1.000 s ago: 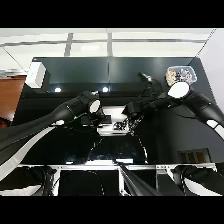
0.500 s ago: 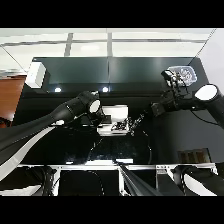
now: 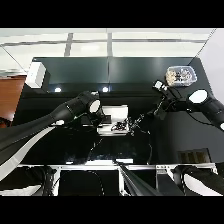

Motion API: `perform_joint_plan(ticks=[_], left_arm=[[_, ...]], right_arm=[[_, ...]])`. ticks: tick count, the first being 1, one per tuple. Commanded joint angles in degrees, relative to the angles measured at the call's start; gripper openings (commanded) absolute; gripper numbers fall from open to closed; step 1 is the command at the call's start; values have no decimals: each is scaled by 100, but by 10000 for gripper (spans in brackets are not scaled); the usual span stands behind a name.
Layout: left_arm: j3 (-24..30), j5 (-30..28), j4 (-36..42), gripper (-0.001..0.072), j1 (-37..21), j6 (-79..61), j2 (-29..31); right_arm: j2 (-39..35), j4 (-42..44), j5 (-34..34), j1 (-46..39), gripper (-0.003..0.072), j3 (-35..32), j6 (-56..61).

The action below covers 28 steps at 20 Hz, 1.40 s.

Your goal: Fold the box and place the chain.

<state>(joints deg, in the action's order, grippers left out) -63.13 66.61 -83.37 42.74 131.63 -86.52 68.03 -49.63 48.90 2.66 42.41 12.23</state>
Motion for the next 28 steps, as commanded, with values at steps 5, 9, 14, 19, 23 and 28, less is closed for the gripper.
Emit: perform_joint_plan(ticks=[5, 9, 14, 19, 23, 28], left_arm=[[2, -11, 4, 28, -2, -2, 2], [2, -13, 4, 28, -2, -2, 2], [2, -4, 7, 29, -2, -2, 2], [2, 0, 7, 28, -2, -2, 2], [2, 7, 7, 28, -2, -2, 2], [2, 7, 7, 29, -2, -2, 2]], right_arm=[[140, 247, 407, 671, 720, -374, -1036], [149, 271, 203, 1325, 720, -555, -1412], [262, 1097, -57, 1744, 720, -560, -2057], [437, 1316, -66, 1746, 720, -560, -2151], [645, 1292, 59, 1746, 720, -562, -2153], [774, 1167, -131, 1746, 720, -562, -2153]])
